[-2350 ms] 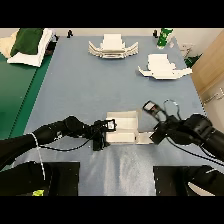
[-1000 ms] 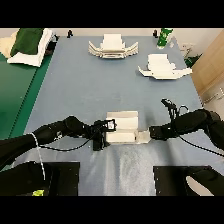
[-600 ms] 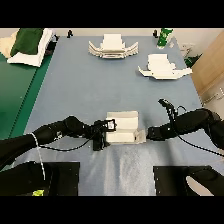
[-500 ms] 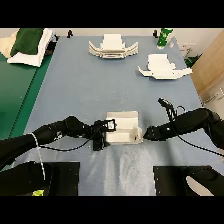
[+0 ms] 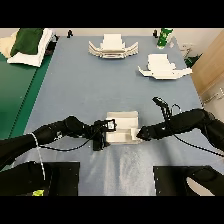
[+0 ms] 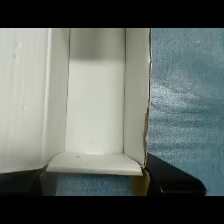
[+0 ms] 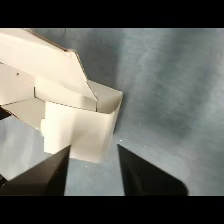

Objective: Fold the box.

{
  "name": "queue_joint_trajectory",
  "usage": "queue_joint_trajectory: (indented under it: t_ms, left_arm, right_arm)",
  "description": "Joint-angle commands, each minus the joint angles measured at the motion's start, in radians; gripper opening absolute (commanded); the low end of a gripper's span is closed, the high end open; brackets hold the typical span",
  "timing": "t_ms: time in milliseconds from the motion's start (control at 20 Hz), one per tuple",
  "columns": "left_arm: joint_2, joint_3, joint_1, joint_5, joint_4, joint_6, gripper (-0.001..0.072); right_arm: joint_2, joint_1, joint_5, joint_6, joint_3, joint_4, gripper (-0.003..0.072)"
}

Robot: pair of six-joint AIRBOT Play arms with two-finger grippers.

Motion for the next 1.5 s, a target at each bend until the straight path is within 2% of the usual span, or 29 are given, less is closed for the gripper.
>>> queue_joint_trajectory:
  t_ms: [0,100,200,350,400,450,500,800,1200,1250,1350,1450]
  left_arm:
    - [0.0,0.0,0.0,0.0,0.0,0.0,0.0606]
    - [0.0,0.0,0.0,0.0,0.0,0.0,0.0606]
    - [0.0,0.0,0.0,0.0,0.0,0.0,0.0605]
    - [0.0,0.0,0.0,0.001,0.0,0.0,0.0605]
    - [0.0,0.0,0.0,0.001,0.0,0.0,0.0606]
    - [0.0,0.0,0.0,0.0,0.0,0.0,0.0606]
    - [0.0,0.0,0.0,0.0,0.0,0.0,0.0606]
    - [0.0,0.0,0.0,0.0,0.0,0.0,0.0606]
    - [0.0,0.0,0.0,0.0,0.0,0.0,0.0606]
    - [0.0,0.0,0.0,0.0,0.0,0.0,0.0606]
    - [0.0,0.0,0.0,0.0,0.0,0.0,0.0606]
    - [0.0,0.0,0.0,0.0,0.0,0.0,0.0606]
  right_arm:
    - [-0.045,0.06,0.08,0.0,0.005,-0.002,0.0513]
    - [-0.095,0.103,0.109,0.015,0.037,-0.038,0.0511]
    - [-0.145,0.157,0.127,0.121,0.095,-0.127,0.051]
    - [-0.21,0.275,0.104,0.393,0.188,-0.348,0.0508]
    - [-0.233,0.318,0.078,0.51,0.217,-0.432,0.049]
    - [-0.259,0.364,0.033,0.63,0.25,-0.518,0.0439]
    - [-0.285,0.406,-0.006,0.719,0.28,-0.581,0.0436]
    - [-0.391,0.517,-0.079,1.02,0.343,-0.632,0.0437]
    - [-0.496,0.518,-0.101,1.139,0.343,-0.659,0.0428]
    - [-0.498,0.517,-0.1,1.147,0.343,-0.668,0.0336]
    - [-0.499,0.517,-0.093,1.153,0.343,-0.676,0.027]
    - [-0.499,0.518,-0.094,1.153,0.346,-0.676,0.0121]
